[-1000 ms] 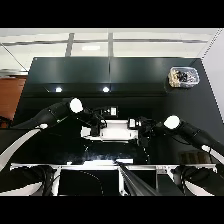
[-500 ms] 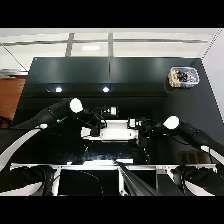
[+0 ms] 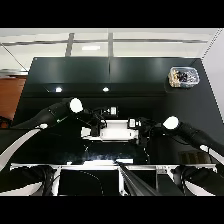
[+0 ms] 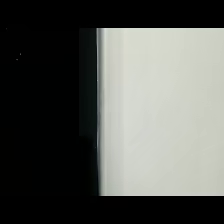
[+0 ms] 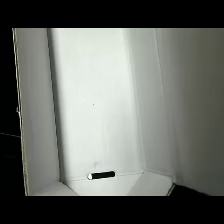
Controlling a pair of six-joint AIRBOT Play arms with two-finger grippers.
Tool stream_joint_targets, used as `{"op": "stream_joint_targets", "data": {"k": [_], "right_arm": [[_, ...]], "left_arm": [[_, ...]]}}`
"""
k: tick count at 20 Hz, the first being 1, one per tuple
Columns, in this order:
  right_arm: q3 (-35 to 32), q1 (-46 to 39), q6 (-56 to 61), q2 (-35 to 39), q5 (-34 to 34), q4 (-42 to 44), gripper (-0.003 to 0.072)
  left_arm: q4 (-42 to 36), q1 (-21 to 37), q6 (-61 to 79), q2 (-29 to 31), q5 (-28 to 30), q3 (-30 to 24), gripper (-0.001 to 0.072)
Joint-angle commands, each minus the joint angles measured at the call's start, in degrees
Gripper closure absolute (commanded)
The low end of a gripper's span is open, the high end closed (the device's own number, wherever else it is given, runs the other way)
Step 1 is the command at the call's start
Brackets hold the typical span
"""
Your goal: Fold the box and place the chain.
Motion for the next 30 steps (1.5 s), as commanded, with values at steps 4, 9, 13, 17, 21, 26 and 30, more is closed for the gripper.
{"op": "stream_joint_targets", "data": {"k": [4, 9, 13, 17, 21, 26, 30], "right_arm": [[-0.04, 0.04, 0.17, -0.63, 0.0, -0.17, -0.0008], [-0.04, 0.02, 0.2, -0.63, 0.07, -0.24, 0.0138], [-0.04, 0.0, 0.2, -0.63, 0.04, -0.24, 0.022], [-0.04, -0.02, 0.2, -0.63, 0.04, -0.24, 0.022], [-0.04, 0.0, 0.2, -0.63, 0.04, -0.24, 0.022], [-0.04, -0.02, 0.2, -0.63, 0.02, -0.22, 0.022], [-0.04, 0.0, 0.2, -0.63, 0.04, -0.2, 0.022]], "left_arm": [[-1.44, -0.02, 0.02, -0.02, 0.04, 0.07, 0.0684], [-1.18, 0.0, 0.02, -0.02, 0.04, 0.07, 0.0684], [-0.92, 0.11, 0.02, 0.04, 0.02, 0.07, 0.0387], [7.21, 0.13, -8.15, 1.03, -1.03, 1.38, 0.0075], [13.84, 1.99, -18.43, 5.77, -4.37, 1.6, 0.0089], [12.02, 9.49, -28.96, 13.2, -11.47, 1.33, 0.0687], [7.02, 12.22, -41.42, 20.06, -12.55, -2.6, 0.0688]]}}
